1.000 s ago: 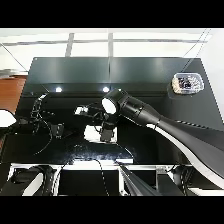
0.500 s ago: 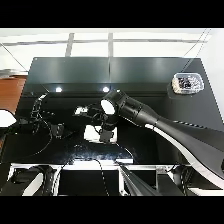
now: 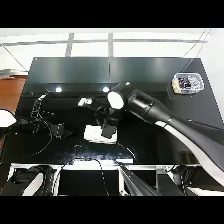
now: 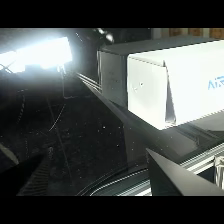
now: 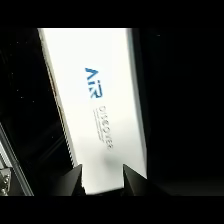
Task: Fold the box and place the chain.
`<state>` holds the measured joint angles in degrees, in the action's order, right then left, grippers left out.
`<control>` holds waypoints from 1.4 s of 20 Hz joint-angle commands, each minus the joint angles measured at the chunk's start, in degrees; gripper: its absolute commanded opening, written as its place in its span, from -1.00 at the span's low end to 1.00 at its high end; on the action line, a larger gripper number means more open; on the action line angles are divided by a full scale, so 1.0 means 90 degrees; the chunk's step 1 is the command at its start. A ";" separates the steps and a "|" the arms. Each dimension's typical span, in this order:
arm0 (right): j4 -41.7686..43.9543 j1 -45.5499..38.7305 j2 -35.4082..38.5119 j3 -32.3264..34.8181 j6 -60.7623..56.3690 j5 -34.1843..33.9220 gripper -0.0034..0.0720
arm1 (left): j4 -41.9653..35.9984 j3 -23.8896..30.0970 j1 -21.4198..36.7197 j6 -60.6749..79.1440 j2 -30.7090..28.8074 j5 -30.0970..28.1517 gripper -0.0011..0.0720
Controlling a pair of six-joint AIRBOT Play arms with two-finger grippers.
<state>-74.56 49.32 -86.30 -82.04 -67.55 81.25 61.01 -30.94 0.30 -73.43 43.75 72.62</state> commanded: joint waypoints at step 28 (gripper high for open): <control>0.6071 -0.0544 0.1780 0.4592 -0.1829 -0.4833 -0.86 | -0.0005 0.0000 0.0005 -0.0002 0.0005 -0.0044 0.94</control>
